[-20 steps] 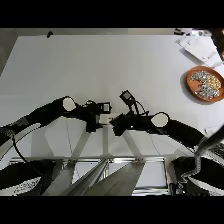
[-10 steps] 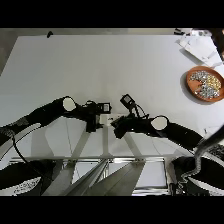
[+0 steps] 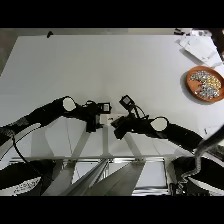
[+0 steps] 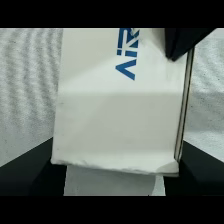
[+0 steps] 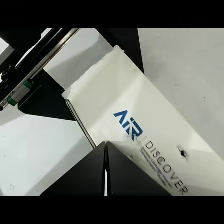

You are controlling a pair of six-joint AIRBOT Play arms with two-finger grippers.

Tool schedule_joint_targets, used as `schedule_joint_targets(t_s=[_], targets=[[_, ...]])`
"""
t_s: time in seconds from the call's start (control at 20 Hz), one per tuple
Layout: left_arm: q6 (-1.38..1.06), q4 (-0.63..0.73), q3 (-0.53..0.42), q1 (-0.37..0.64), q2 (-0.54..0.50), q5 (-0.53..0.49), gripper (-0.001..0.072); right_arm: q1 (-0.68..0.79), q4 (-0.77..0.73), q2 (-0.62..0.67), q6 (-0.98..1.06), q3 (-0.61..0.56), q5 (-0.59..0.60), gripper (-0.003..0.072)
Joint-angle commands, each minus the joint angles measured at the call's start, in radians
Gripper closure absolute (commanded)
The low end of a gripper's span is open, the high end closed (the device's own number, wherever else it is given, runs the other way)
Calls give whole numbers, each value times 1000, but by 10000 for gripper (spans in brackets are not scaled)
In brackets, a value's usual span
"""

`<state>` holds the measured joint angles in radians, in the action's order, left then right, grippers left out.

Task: Fold the box and place the chain.

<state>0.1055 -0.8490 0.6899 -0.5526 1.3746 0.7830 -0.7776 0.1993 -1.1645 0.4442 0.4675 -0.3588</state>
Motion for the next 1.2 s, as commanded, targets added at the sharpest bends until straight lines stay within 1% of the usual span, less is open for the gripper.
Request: schedule_joint_targets(t_s=[0.0,0.1,0.15,0.25,0.35,0.45,0.5,0.6,0.65,0.7,0.75,0.8,1.0,1.15], targets=[[0,0,1,0,0,0,418,0,-12,84,-34,2,72,681],[0,0,0,0,0,0,418,5,-11,171,-39,2,117,681],[0,0,0,0,0,0,418,16,-3,212,-36,2,111,681],[0,0,0,0,0,0,418,55,72,294,50,2,16,678],[0,0,1,0,0,0,418,130,246,370,280,2,-148,679],[0,0,0,0,0,0,418,237,574,410,610,2,-397,679],[0,0,0,0,0,0,418,298,776,412,778,2,-569,679],[0,0,0,0,0,0,418,404,1122,412,1008,2,-904,679],[0,0,0,0,0,0,418,455,1236,412,1062,2,-1043,679],[0,0,0,0,0,0,418,497,1299,412,1098,2,-1127,679],[0,0,0,0,0,0,418,536,1322,412,1130,2,-1171,679],[0,0,0,0,0,0,418,562,1318,412,1154,2,-1173,679],[0,0,0,0,0,0,418,574,1275,412,1295,2,-1092,679],[0,3,0,0,0,0,418,574,1176,412,1321,2,-1089,678]])
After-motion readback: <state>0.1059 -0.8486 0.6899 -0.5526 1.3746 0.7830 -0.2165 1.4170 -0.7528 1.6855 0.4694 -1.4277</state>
